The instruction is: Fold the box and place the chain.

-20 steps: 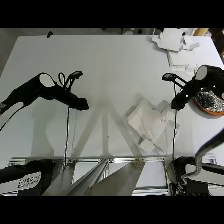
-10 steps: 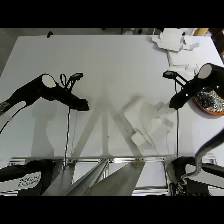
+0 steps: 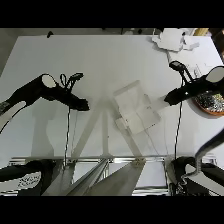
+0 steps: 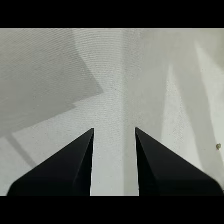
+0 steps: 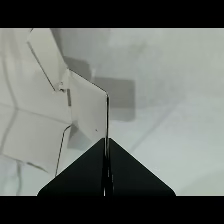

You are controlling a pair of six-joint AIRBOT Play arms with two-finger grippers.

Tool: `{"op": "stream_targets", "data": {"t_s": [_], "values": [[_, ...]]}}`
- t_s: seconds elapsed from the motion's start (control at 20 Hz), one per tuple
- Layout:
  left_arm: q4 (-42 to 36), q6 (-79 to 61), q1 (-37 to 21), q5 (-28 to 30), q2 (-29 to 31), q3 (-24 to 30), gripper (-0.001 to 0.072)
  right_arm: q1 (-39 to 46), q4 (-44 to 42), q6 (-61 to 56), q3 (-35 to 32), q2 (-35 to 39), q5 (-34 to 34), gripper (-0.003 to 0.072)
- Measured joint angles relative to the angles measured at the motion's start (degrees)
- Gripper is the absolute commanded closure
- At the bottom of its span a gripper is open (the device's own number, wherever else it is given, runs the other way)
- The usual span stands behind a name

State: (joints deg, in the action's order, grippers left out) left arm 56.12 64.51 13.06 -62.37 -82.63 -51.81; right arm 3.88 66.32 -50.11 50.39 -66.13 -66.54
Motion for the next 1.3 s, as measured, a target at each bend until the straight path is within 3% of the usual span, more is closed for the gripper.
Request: {"op": "stream_targets", "data": {"t_s": [0.35, 0.9, 1.1, 1.3], "values": [[0.0, 0.0, -0.02, 0.0, 0.0, 0.0, 0.0416, 0.02, -0.46, -5.86, -12.35, 13.14, 5.92, 0.0668], [-1.14, 0.0, 0.0, 2.12, 0.0, 0.0, 0.0414, 0.02, -0.57, -8.41, -16.79, 16.11, 7.02, 0.0667], [-6.38, -0.72, 0.0, 3.63, -0.02, 0.0, 0.0414, 0.02, -0.76, -8.48, -16.87, 16.13, 6.91, 0.0667], [-16.33, -9.16, 1.42, 4.59, -0.04, 0.0, 0.0417, 0.02, -0.81, -8.57, -16.87, 16.13, 6.78, 0.0667]]}}
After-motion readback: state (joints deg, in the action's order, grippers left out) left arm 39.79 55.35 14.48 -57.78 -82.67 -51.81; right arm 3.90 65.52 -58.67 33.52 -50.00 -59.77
